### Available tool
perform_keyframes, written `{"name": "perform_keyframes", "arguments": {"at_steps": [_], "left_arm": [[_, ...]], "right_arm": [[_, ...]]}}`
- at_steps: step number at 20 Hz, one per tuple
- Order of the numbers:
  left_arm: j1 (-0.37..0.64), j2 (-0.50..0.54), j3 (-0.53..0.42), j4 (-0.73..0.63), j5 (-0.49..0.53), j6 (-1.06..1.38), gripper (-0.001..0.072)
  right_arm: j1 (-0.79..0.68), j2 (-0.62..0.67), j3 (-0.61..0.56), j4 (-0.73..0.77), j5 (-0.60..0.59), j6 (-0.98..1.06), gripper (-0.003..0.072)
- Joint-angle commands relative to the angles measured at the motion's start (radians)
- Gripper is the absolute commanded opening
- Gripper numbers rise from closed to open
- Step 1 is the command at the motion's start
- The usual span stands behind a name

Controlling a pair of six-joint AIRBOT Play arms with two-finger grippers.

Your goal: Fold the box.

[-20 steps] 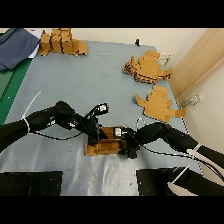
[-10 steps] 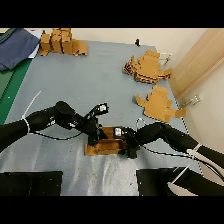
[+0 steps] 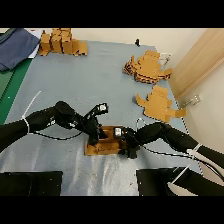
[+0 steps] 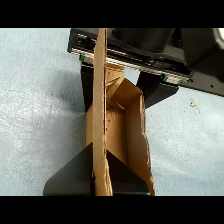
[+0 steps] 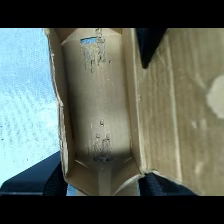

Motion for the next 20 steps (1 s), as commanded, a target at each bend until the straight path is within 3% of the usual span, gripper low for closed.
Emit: {"name": "perform_keyframes", "arguments": {"at_steps": [1,4,5,6,7,10,12,16,17,18,19,20], "left_arm": [[0.001,-0.001,0.0,0.001,0.008,0.0,0.0013],[0.001,-0.001,0.0,0.001,0.011,-0.012,0.0016],[0.001,-0.001,0.0,0.001,0.016,-0.034,0.0215],[0.001,-0.001,0.0,0.0,0.034,-0.079,0.0589],[0.002,0.0,0.0,0.001,0.05,-0.142,0.0667],[0.002,0.008,0.0,0.03,0.045,-0.158,0.0667],[0.002,0.041,0.0,0.124,0.047,-0.198,0.0667],[0.002,0.174,0.001,0.463,0.034,-0.5,0.0668],[0.002,0.219,0.001,0.546,0.003,-0.594,0.0665],[0.002,0.258,0.001,0.592,-0.039,-0.674,0.0619],[0.002,0.294,0.001,0.599,-0.111,-0.761,0.0213],[-0.002,0.322,0.0,0.597,-0.184,-0.795,0.0013]], "right_arm": [[0.001,0.0,-0.001,0.0,0.001,0.0,0.0512],[0.001,0.0,-0.001,0.0,0.001,0.0,0.0512],[0.001,0.0,-0.001,0.0,0.001,0.0,0.0512],[0.001,0.0,-0.001,0.0,0.001,0.0,0.0512],[0.001,0.0,-0.001,0.0,0.001,0.0,0.0512],[0.001,0.0,-0.001,0.0,0.001,0.0,0.0512],[0.001,0.0,-0.001,0.0,0.001,0.0,0.0512],[0.001,0.0,-0.001,0.0,0.001,0.0,0.0512],[0.001,0.0,-0.001,0.0,0.001,0.0,0.0512],[0.001,0.0,-0.001,0.0,0.001,0.0,0.0512],[0.001,0.0,-0.001,0.0,0.001,0.0,0.0512],[0.001,0.0,-0.001,0.0,0.001,0.0,0.0512]]}}
